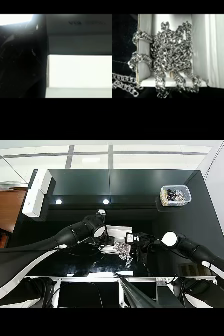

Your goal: Fold the box and place the chain.

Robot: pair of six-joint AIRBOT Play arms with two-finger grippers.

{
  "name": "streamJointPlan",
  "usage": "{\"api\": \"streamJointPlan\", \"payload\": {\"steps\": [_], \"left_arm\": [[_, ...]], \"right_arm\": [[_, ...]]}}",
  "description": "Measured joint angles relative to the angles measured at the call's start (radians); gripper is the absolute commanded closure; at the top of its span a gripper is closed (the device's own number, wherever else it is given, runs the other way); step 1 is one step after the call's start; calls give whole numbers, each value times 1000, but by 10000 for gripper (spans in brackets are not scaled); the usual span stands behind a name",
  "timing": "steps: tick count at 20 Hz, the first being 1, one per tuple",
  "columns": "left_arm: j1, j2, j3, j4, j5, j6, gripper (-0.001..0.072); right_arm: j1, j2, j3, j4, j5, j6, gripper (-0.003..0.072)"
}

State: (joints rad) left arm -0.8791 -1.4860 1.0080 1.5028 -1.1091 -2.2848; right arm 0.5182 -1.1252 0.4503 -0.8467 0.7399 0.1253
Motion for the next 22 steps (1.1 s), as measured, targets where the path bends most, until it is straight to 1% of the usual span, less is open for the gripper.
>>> {"api": "streamJointPlan", "payload": {"steps": [5, 10, 17, 18, 19, 20, 21, 22], "left_arm": [[0, 0, 0, 0, 2, 1, 676], [0, 0, 0, 0, 3, 1, 676], [0, 0, 0, 0, 4, 1, 676], [0, 0, 0, 0, 4, 1, 676], [0, 0, 0, 0, 4, 1, 676], [0, 0, 0, 0, 4, 0, 676], [0, 0, 0, 0, 4, 0, 676], [0, 0, 0, -1, 5, 0, 676]], "right_arm": [[-1, 20, 1, -89, 2, 73, 553], [-1, 77, -1, -124, 27, 130, 554], [-1, 219, 1, -116, 49, 226, 554], [-1, 233, 3, -116, 53, 239, 550], [-1, 245, 4, -115, 57, 250, 523], [-1, 253, 5, -116, 65, 257, 517], [-1, 260, 6, -116, 69, 265, 284], [-1, 263, 6, -119, 71, 269, 126]]}}
